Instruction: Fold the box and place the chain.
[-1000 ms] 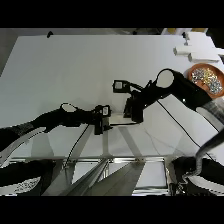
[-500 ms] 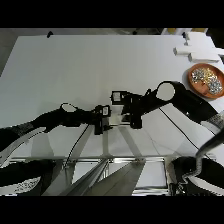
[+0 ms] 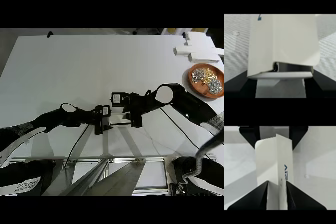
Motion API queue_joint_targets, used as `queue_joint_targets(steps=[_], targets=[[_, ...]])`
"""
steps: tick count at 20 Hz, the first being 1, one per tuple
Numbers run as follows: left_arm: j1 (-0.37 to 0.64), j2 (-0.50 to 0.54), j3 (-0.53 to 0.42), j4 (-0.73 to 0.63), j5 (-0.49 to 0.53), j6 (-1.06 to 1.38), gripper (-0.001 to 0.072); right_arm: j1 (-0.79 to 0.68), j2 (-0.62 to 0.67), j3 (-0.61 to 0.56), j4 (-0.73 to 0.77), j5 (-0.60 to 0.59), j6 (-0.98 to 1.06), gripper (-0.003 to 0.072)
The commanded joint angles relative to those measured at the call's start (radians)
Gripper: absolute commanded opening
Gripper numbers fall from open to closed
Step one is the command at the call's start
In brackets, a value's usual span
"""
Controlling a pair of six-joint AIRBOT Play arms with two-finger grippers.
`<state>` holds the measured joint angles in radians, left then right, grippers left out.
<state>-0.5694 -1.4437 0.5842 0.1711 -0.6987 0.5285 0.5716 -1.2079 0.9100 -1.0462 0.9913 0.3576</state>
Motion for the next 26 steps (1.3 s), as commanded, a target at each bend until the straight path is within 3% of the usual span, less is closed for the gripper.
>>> queue_joint_targets(steps=[1, 14, 19, 26], targets=[[0.000, 0.001, 0.000, 0.001, -0.001, 0.003, 0.0088, 0.001, 0.000, 0.000, -0.028, -0.032, 0.012, 0.0170], [0.000, 0.001, 0.000, 0.001, -0.001, 0.003, 0.0088, 0.001, 0.001, -0.078, -0.022, -0.035, 0.012, 0.0160], [0.000, 0.001, 0.000, 0.001, -0.001, 0.003, 0.0088, 0.001, 0.001, -0.078, 0.037, 0.006, 0.011, 0.0331], [0.000, 0.001, 0.000, 0.001, -0.001, 0.003, 0.0088, 0.000, 0.069, -0.078, 0.037, 0.010, 0.012, 0.0340]])
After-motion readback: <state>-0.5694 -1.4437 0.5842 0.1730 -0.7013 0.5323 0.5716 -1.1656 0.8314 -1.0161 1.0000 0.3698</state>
